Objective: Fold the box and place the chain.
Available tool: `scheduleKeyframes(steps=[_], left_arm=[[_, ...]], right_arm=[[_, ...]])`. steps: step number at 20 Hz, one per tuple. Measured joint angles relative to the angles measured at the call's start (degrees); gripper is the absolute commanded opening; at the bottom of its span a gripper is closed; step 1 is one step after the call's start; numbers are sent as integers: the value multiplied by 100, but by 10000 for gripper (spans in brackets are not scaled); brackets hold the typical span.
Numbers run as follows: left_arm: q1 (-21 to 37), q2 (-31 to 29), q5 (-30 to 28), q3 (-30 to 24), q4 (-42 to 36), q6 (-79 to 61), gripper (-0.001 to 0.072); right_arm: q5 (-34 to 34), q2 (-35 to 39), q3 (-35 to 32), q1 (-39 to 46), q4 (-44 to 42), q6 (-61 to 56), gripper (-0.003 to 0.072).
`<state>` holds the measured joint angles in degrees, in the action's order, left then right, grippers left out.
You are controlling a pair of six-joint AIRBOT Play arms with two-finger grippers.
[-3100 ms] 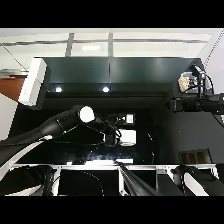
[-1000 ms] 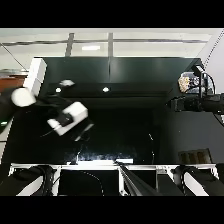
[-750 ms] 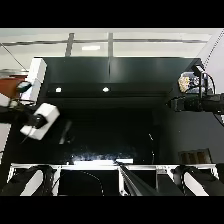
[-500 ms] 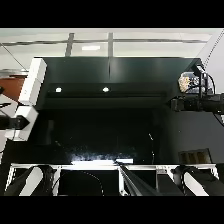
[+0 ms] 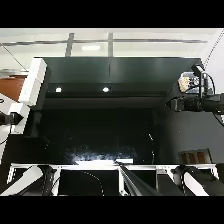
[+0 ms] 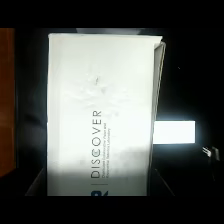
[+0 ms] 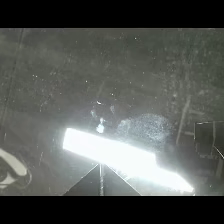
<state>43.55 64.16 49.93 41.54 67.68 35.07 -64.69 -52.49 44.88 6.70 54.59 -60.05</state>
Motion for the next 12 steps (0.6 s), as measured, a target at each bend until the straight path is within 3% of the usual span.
scheduleKeyframes(steps=[3, 4, 5, 6, 12], left_arm=[[-120, 297, -192, 125, -164, -190, 335], [-146, 385, -251, 153, -251, -227, 382], [-166, 472, -282, 177, -369, -254, 574], [-179, 542, -352, 190, -463, -282, 718], [-214, 424, -481, 332, -968, -321, 718]], right_arm=[[-24, 0, 0, 0, -2, -17, 40], [-26, 0, 0, 0, 0, -20, 40], [-33, 0, 0, 0, 2, -22, 40], [-46, 0, 0, 0, 4, -26, 41], [-144, 0, 0, 0, 11, -37, 41]])
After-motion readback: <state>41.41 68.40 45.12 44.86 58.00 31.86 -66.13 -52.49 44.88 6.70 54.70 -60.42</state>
